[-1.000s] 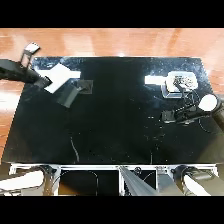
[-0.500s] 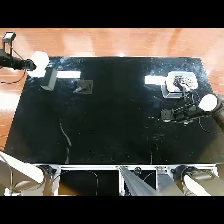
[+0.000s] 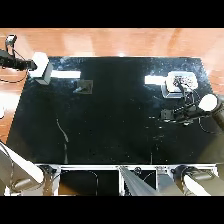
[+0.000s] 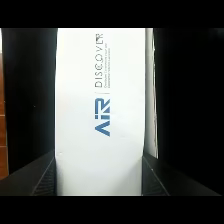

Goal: Fold the box and place the chain.

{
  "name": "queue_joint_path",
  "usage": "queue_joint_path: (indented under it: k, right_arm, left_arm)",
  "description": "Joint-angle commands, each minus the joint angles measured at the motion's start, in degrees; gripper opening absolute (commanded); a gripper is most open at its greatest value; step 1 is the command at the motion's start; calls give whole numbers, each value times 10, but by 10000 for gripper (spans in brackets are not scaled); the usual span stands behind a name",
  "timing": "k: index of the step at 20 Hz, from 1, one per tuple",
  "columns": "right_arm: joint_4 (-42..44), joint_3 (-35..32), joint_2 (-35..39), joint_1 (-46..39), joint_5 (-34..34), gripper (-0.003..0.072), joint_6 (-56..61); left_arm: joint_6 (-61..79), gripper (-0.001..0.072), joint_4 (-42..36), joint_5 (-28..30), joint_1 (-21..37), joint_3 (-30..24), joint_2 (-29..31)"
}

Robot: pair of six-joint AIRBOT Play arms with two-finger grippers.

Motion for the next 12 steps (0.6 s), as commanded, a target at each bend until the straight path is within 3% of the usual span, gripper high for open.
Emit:
queue_joint_path:
  k: [1,2,3,4,12]
  right_arm:
    - [-1,0,0,0,0,719,3]
    - [-1,0,0,0,0,719,3]
    - [-1,0,0,0,0,719,3]
    - [-1,0,0,0,1,719,3]
    - [-2,0,0,0,14,719,-11]
  left_arm:
    - [-1,80,1,16,0,3,-4]
    - [-1,282,1,23,0,3,-4]
    - [-2,594,1,27,0,3,-4]
    - [-14,625,1,34,0,4,-2]
    - [-81,625,33,78,0,6,64]
